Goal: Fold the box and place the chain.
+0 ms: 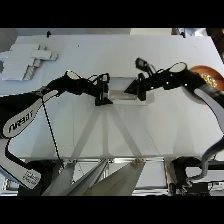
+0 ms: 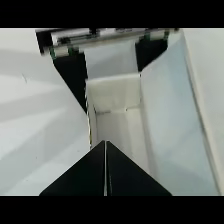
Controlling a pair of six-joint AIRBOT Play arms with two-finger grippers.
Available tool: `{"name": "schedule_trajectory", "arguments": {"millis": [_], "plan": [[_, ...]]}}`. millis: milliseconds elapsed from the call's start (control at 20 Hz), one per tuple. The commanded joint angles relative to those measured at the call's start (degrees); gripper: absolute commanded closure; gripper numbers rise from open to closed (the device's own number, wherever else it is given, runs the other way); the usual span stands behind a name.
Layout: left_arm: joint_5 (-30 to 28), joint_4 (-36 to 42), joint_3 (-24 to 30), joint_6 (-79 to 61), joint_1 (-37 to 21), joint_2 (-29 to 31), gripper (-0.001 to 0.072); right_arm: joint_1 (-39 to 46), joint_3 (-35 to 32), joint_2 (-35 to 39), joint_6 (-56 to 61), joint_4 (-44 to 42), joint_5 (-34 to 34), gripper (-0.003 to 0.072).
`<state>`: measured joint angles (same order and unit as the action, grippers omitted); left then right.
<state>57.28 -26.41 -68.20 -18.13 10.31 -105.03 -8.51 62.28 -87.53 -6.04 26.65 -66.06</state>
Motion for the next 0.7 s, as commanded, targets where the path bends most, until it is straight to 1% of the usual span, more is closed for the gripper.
{"name": "schedule_trajectory", "arguments": {"millis": [0,150,250,300,400,500,650], "plan": [[-0.1,0.0,0.0,0.0,0.0,0.0,0.0368,5.0,0.0,5.3,1.3,-1.7,-3.4,0.0673],[-0.1,0.0,0.0,0.0,0.0,0.0,0.0368,12.3,0.0,8.9,10.1,4.4,-3.2,0.0674],[-0.1,0.0,0.0,0.0,0.0,0.0,0.0368,16.5,0.0,9.0,24.3,11.3,-3.1,0.0675],[-0.1,0.0,0.0,0.0,0.0,0.0,0.0368,18.2,0.0,8.9,32.3,16.3,-2.8,0.0675],[-0.1,0.0,0.0,0.0,0.0,0.0,0.0368,20.4,-0.4,8.7,43.6,26.9,-1.7,0.0675],[-0.1,0.0,0.0,0.0,0.0,0.0,0.0368,21.9,-2.0,8.2,49.4,33.0,-1.8,0.0675],[-0.1,0.0,0.0,0.0,0.0,0.0,0.0368,22.3,-7.6,8.2,50.3,32.6,-0.3,0.0678]]}}
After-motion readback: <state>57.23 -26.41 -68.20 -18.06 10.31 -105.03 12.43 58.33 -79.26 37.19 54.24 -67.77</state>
